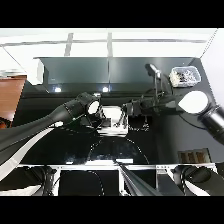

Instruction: Fold the box and place the chain.

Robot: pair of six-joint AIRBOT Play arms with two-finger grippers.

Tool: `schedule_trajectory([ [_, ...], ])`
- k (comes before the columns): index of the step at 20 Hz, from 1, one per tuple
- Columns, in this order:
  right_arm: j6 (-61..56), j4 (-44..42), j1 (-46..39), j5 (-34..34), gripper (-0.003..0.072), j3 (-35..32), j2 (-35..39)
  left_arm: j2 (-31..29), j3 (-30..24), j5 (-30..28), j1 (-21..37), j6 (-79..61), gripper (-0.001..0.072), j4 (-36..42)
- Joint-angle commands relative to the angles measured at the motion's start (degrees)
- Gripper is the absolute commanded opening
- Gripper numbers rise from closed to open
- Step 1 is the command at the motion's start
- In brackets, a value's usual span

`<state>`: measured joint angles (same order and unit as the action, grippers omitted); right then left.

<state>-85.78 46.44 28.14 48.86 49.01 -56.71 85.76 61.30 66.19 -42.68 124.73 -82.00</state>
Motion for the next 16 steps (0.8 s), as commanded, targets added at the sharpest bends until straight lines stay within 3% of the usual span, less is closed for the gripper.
schedule_trajectory([
  [1, -0.8, 0.8, 0.3, -5.4, 0.0462, -6.8, 0.0, 0.0, 0.0, 0.1, 0.0, 0.0, 0.0027, 0.0],
  [4, 0.3, 3.4, -4.2, 0.3, 0.0472, -4.9, 0.4, 0.0, 0.0, 0.1, 0.0, 0.0, 0.0027, 0.0],
  [9, 19.7, 15.6, -14.4, 16.9, 0.0473, -3.5, 1.2, 0.0, 0.0, 0.1, 0.0, 0.0, 0.0027, 0.0],
  [10, 24.3, 18.3, -14.4, 16.2, 0.0524, -5.2, 1.2, 0.0, 0.0, 0.1, 0.0, 0.0, 0.0027, 0.0],
  [11, 28.6, 18.6, -14.4, 13.6, 0.0703, -7.6, 1.2, 0.0, 0.0, 0.1, 0.0, 0.0, 0.0027, 0.0],
  [14, 41.6, 18.8, -14.0, 2.6, 0.0709, -16.1, 1.1, 0.0, 0.0, 0.1, 0.0, 0.0, 0.0027, 0.0],
  [16, 49.1, 19.0, -14.0, -1.1, 0.0708, -20.1, 1.1, 0.0, 0.0, 0.1, 0.0, 0.0, 0.0027, 0.0],
])
